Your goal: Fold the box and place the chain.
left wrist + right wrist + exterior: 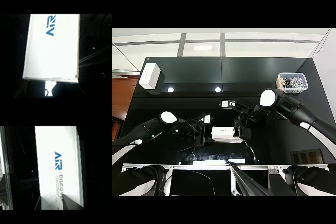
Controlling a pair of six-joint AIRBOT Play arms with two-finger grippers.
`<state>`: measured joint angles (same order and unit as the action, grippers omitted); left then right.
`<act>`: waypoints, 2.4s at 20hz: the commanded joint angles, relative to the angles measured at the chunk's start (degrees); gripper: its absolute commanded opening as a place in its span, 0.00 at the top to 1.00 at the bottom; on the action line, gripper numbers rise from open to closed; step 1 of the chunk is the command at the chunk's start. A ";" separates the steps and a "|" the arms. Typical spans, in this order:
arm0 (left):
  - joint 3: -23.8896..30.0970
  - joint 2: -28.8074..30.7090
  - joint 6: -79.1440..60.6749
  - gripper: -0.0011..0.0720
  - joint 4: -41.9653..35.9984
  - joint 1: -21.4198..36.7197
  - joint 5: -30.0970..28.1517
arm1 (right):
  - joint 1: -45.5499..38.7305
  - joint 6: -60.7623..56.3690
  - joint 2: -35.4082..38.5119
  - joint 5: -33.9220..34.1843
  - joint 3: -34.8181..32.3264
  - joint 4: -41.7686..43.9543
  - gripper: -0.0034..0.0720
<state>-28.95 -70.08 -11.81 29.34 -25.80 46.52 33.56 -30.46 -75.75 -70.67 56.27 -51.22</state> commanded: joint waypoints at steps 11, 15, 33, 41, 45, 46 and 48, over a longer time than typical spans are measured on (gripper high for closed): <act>-0.04 -0.02 -0.02 0.50 0.04 0.04 -0.13 | -2.32 0.00 0.59 -0.13 0.00 0.76 0.56; -0.04 -0.02 -0.02 0.50 0.04 0.04 -0.13 | -1.46 0.00 0.44 0.04 -0.17 1.05 0.56; -0.04 -0.02 -0.02 0.50 0.04 0.04 -0.13 | -0.85 -0.02 -0.68 1.46 -0.17 0.13 0.56; -0.04 -0.02 -0.02 0.50 0.04 0.04 -0.13 | 0.02 -3.02 -1.16 0.15 0.09 0.39 0.56; -0.04 -0.02 -0.02 0.50 0.04 0.04 -0.13 | -4.85 -16.59 2.23 -6.08 0.59 0.55 0.56; -0.04 -0.02 -0.02 0.50 0.04 0.04 -0.13 | -6.86 -21.49 2.99 -8.48 0.48 1.22 0.68; -0.04 -0.02 0.00 0.50 0.04 0.04 -0.13 | -9.90 -25.59 3.37 -12.46 -1.38 5.31 0.94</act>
<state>-28.97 -70.08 -11.68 29.30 -25.76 46.41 27.40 -46.94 -73.60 -77.34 56.12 -49.54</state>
